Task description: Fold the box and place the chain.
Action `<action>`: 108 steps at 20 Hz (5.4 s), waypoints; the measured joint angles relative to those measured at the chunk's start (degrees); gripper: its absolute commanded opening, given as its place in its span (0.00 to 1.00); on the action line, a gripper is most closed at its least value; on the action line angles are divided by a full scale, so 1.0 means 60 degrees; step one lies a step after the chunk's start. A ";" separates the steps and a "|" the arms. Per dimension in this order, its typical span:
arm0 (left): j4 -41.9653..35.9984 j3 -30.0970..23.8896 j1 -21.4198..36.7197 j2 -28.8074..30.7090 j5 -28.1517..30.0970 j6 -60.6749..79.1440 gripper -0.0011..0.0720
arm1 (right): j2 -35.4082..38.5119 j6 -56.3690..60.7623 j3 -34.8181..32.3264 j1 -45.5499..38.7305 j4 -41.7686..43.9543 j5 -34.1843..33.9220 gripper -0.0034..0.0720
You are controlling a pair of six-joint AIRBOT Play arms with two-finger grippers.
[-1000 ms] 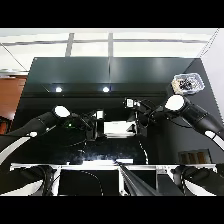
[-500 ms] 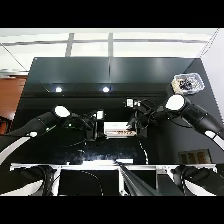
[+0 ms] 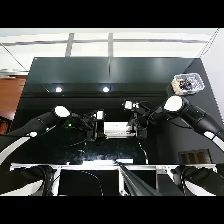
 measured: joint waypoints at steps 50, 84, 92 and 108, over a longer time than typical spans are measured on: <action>-0.0011 0.0000 0.0000 -0.0007 0.0015 -0.0022 0.50 | 0.0645 0.7165 -0.1439 -0.1020 0.2736 -0.0051 0.06; 0.2215 0.1985 -0.1741 0.1002 -0.0958 -0.4798 0.99 | 0.3453 0.7898 0.0004 -0.6630 0.0561 0.1606 0.06; 0.2317 0.3399 -0.2459 -0.0776 -0.0692 -0.5708 0.99 | 0.3508 0.7661 0.0007 -0.6830 0.0408 0.1512 0.06; 0.2648 0.3792 -0.2477 -0.0984 -0.0430 -0.6036 0.99 | 0.3508 0.7442 0.0007 -0.6838 0.0346 0.1443 0.06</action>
